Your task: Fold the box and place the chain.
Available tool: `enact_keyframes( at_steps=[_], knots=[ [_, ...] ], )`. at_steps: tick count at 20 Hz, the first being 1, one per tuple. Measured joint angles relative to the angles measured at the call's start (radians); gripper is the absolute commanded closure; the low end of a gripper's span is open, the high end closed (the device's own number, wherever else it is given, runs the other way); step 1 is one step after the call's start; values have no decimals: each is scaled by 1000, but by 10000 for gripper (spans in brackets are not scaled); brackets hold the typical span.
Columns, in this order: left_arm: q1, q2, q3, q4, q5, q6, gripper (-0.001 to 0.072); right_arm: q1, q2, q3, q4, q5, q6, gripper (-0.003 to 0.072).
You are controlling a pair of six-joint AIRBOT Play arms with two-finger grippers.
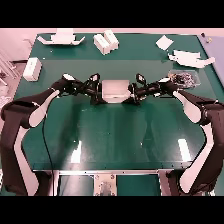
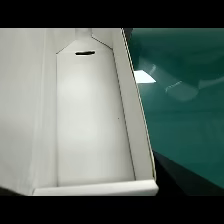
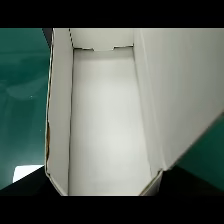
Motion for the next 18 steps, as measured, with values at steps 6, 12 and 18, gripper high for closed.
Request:
enact_keyframes(
  at_steps=[6,12,18],
  knots=[
    [-3,-2,-2,25,27,3,2,0,0,0,6,-5,0,130],
    [-2,-2,-2,19,22,5,0,0,0,0,4,-3,0,130],
    [-1,-1,-2,-14,1,4,-10,0,0,0,0,0,0,130]
  ],
)
